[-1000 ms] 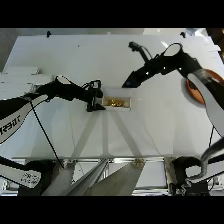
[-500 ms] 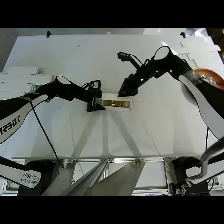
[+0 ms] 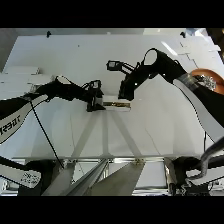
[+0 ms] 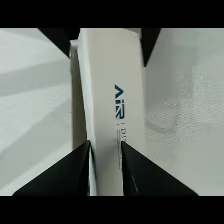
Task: Fold the box and place the chain.
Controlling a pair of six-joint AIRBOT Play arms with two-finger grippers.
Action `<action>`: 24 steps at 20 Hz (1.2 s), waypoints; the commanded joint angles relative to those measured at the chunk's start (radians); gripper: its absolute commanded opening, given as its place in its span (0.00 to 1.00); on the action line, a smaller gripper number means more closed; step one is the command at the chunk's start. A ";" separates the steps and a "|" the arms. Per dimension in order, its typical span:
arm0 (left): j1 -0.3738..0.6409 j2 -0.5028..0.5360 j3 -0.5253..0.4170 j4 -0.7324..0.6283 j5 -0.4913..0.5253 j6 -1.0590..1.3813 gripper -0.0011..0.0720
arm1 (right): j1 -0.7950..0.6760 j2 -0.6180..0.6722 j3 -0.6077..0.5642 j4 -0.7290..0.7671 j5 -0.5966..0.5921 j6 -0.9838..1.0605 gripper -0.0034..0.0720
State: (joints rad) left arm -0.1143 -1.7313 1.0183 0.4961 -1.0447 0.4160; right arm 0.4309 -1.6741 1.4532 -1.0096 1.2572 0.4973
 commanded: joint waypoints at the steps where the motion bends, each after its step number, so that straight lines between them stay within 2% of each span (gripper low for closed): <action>1: 0.000 0.000 0.000 0.002 0.000 0.003 0.48 | 0.030 0.027 0.001 -0.102 -0.110 0.070 0.27; 4: 0.000 0.000 0.000 0.002 0.000 0.003 0.48 | 0.044 0.041 0.000 -0.134 -0.098 0.082 0.24; 6: 0.000 0.000 0.000 0.002 0.000 0.003 0.48 | 0.057 0.042 0.000 -0.134 -0.050 0.082 0.18; 9: 0.000 0.000 0.000 0.002 0.000 0.002 0.48 | 0.080 0.042 0.000 -0.134 0.004 0.088 0.17; 10: 0.000 0.000 0.000 0.002 0.000 0.002 0.48 | 0.087 0.042 0.000 -0.135 0.002 0.110 0.11; 11: 0.000 0.000 0.000 0.002 0.000 0.003 0.48 | 0.092 0.042 0.000 -0.137 0.001 0.123 0.10; 18: 0.000 0.000 0.000 0.002 0.000 0.003 0.48 | 0.119 0.042 -0.003 -0.145 0.008 0.162 0.13; 19: 0.000 0.000 0.000 0.002 0.000 0.003 0.48 | 0.119 0.042 -0.004 -0.145 0.009 0.164 0.14; 20: 0.000 0.000 0.000 0.002 0.000 0.003 0.48 | 0.119 0.042 -0.007 -0.146 0.006 0.185 0.21; 24: 0.000 0.000 0.000 0.002 0.000 0.002 0.48 | 0.119 0.042 -0.026 -0.144 0.002 0.188 0.23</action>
State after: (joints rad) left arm -0.1143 -1.7313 1.0183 0.4984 -1.0447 0.4183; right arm 0.5480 -1.6321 1.4353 -1.1522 1.2636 0.6739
